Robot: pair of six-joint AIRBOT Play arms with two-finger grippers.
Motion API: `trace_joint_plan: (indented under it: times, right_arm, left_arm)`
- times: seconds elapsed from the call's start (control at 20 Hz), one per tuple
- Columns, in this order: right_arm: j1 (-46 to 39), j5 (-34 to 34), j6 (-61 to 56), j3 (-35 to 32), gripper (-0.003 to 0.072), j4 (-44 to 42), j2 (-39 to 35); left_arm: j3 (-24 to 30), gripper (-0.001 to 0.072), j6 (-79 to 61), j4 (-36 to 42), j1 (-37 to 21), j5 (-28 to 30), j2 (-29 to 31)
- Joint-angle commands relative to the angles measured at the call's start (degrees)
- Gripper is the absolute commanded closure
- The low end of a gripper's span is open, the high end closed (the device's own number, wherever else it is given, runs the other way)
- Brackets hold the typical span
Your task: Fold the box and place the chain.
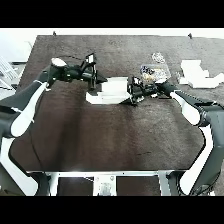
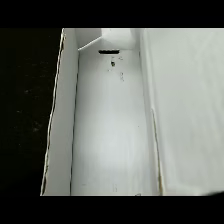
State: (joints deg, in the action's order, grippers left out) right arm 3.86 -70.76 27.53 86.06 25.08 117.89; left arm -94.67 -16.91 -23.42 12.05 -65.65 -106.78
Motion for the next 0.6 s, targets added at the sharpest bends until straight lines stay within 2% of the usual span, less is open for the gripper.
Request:
trace_joint_plan:
  times: [0.0, 0.05, 0.1, 0.2, 0.35, 0.55]
  right_arm:
    - [0.1, 0.0, 0.0, 0.0, 0.0106, 0.0, 0.0]
    - [0.1, 0.0, 0.0, 0.0, 0.0106, 0.0, 0.0]
    - [0.1, 0.0, 0.0, 0.0, 0.0106, 0.0, 0.0]
    - [0.0, 0.0, 0.0, 0.0, 0.0106, 0.0, 0.0]
    - [0.0, 0.0, 0.0, 0.0, 0.0106, 0.0, 0.0]
    - [0.1, 0.0, 0.0, 0.0, 0.0106, 0.0, 0.0]
  left_arm:
    - [-0.2, 0.0673, 6.1, -8.4, -2.2, -7.6, 2.5]
    - [-0.2, 0.0414, 9.0, -11.9, -2.2, -7.2, 2.5]
    - [0.3, 0.0216, 12.3, -15.8, -2.1, -5.5, 2.4]
    - [1.1, 0.0213, 15.0, -20.6, -2.1, -3.8, 2.4]
    - [1.7, 0.0212, 15.4, -21.8, -1.7, -3.2, 1.6]
    - [3.1, 0.0212, 16.0, -26.3, 1.6, 1.9, 0.1]
